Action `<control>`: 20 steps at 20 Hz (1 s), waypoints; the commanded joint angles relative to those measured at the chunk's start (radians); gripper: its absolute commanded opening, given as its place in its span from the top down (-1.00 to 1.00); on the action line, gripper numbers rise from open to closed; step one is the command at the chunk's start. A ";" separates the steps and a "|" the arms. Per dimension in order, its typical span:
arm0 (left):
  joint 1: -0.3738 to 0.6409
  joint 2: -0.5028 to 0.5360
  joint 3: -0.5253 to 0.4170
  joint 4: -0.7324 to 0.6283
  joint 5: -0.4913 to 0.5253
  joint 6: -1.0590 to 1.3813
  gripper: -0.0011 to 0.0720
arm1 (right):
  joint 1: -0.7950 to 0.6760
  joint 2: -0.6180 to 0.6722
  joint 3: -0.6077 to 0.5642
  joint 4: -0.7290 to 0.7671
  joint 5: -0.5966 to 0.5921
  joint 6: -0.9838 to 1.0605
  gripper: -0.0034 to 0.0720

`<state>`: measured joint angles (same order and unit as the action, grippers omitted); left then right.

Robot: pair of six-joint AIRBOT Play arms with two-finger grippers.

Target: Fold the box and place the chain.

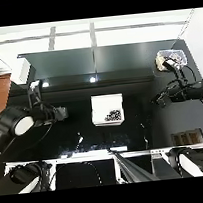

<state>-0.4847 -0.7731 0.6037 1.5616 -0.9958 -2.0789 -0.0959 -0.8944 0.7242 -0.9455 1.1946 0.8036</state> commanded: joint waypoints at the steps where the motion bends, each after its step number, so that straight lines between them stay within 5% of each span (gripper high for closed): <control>1: 0.093 0.078 -0.153 -0.401 0.150 0.790 -0.62 | 0.000 0.000 0.000 -0.004 -0.005 0.017 0.41; 2: 0.093 0.057 -0.158 -0.515 0.154 0.997 -0.96 | 0.000 0.000 0.000 -0.005 -0.003 0.022 0.41; 3: 0.093 0.025 -0.158 -0.593 0.168 1.157 -0.99 | 0.001 0.000 0.000 -0.003 -0.003 0.031 0.41; 6: 0.080 -0.083 -0.152 -0.652 0.214 1.612 -0.99 | 0.001 0.000 0.000 0.008 -0.002 0.043 0.41; 10: 0.122 -0.309 -0.090 -0.887 0.143 1.917 -1.00 | 0.001 0.000 0.000 0.011 0.047 0.058 0.41; 14: 0.126 -0.473 -0.025 -0.915 0.093 2.268 -1.00 | 0.002 0.000 0.000 0.014 0.062 0.068 0.41; 20: 0.105 -0.558 0.009 -0.986 0.109 2.402 -1.00 | 0.015 0.000 0.000 0.036 0.078 0.083 0.41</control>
<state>-0.3729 -1.2896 0.5987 0.6411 -0.8898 0.1932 -0.0879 -0.8944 0.7242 -0.9199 1.2621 0.8803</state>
